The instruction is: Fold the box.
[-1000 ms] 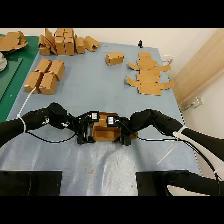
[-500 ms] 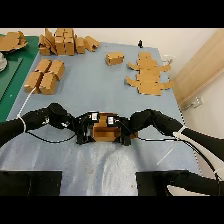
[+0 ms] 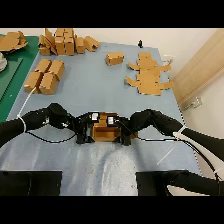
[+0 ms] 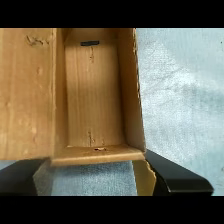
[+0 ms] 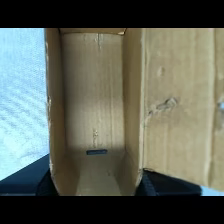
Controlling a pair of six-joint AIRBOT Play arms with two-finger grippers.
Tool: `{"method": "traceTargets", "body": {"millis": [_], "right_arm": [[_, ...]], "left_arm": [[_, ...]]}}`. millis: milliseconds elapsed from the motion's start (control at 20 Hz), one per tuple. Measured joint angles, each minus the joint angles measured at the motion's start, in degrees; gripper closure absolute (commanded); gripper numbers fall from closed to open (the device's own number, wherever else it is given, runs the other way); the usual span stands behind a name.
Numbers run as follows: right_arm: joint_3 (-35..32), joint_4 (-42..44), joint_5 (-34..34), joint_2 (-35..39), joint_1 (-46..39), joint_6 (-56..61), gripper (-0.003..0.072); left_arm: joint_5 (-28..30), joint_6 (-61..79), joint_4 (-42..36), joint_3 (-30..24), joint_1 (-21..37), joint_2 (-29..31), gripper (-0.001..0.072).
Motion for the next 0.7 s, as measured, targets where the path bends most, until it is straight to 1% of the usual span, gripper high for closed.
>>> {"method": "traceTargets", "body": {"millis": [400,450,500,700], "right_arm": [[0.00,-0.02,0.00,0.00,0.00,-0.02,0.0205],[0.00,-0.02,0.00,0.02,0.00,-0.02,0.0205],[0.00,-0.04,0.00,0.00,0.00,-0.02,0.0206],[0.00,-0.04,0.02,0.02,0.00,-0.02,0.0205]], "left_arm": [[-0.11,-0.02,-0.13,0.00,-0.22,0.02,-0.0011],[-0.13,-0.04,-0.13,0.00,-0.46,0.02,0.0013],[0.00,-0.26,-0.15,0.07,-0.74,0.00,0.0106],[1.27,-1.90,0.02,0.33,-1.46,-0.22,0.0109]]}}
